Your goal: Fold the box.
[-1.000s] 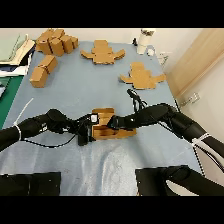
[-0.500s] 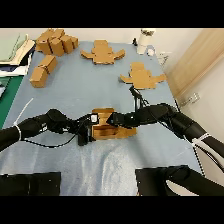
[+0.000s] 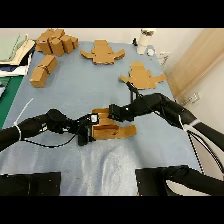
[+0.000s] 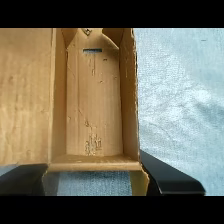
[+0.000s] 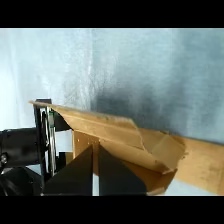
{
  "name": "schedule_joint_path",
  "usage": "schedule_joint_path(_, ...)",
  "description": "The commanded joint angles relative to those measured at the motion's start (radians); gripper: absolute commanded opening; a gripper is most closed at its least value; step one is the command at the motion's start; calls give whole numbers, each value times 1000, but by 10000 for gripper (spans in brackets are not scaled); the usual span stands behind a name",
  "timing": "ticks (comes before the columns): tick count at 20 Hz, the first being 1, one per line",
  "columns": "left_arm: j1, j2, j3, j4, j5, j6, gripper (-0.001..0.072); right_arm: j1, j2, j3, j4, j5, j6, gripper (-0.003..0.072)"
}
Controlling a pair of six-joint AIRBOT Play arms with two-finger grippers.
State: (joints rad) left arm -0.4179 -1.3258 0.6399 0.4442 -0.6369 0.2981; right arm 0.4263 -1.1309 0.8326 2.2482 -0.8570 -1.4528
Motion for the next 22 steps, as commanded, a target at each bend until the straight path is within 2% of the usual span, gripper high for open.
schedule_joint_path(1,0,-1,0,0,0,0,462,0,-128,80,0,-40,-99,10)
schedule_joint_path(7,0,-1,0,0,0,0,462,2,-287,84,-7,-42,-208,4)
schedule_joint_path(13,0,-1,1,0,0,0,462,6,-290,85,-7,-39,-232,4)
schedule_joint_path(16,0,-1,1,0,0,0,462,-9,-221,97,-31,-43,-269,4)
schedule_joint_path(19,0,-1,1,0,0,0,462,-27,-70,105,-163,-52,-269,3)
schedule_joint_path(22,0,-1,1,0,0,0,462,-26,83,82,-321,-154,-293,3)
